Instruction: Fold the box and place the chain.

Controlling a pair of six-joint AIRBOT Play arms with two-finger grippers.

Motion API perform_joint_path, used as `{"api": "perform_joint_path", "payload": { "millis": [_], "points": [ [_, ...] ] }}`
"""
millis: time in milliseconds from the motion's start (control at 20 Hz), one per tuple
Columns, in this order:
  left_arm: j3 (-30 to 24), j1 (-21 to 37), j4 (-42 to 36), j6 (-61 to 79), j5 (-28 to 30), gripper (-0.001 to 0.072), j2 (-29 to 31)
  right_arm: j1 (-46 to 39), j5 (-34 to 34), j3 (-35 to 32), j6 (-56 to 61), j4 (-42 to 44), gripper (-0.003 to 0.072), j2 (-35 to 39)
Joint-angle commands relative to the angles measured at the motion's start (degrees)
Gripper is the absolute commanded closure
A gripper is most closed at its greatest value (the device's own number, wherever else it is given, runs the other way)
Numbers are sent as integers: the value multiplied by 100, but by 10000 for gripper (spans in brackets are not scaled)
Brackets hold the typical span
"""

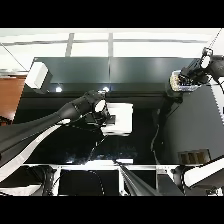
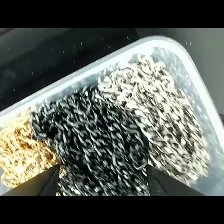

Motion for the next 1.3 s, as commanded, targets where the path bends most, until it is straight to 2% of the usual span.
{"api": "perform_joint_path", "payload": {
  "millis": [0,50,100,150,200,350,500,800,950,1050,1250],
  "points": [
    [-2,-4,0,0,-2,685,-4,90,-42,37,-179,-39,142,-170],
    [-2,-4,0,0,-2,685,-4,92,-59,37,-168,-70,219,-186],
    [-2,-4,0,0,-4,685,-4,85,-59,44,-166,-87,423,-181],
    [-2,-4,0,0,-7,685,-4,87,28,83,-177,-101,506,-181],
    [-2,-4,-2,0,-7,685,-4,87,260,177,-177,-192,677,-179],
    [-2,-4,0,0,0,685,-4,63,1257,903,-452,-28,675,-57],
    [-2,-4,-2,0,-2,685,-4,63,1786,1486,-1115,192,676,599],
    [-2,-4,-2,0,-7,685,-4,66,2260,1513,-1368,535,676,2527],
    [-2,-4,0,0,-9,685,-4,74,2535,1510,-1451,1128,676,3353],
    [-2,-4,0,0,-9,685,-4,190,3071,1510,-1665,1652,675,3713],
    [-2,-4,0,0,-9,685,-4,669,4586,1458,-2131,2439,675,4151]
  ]
}}
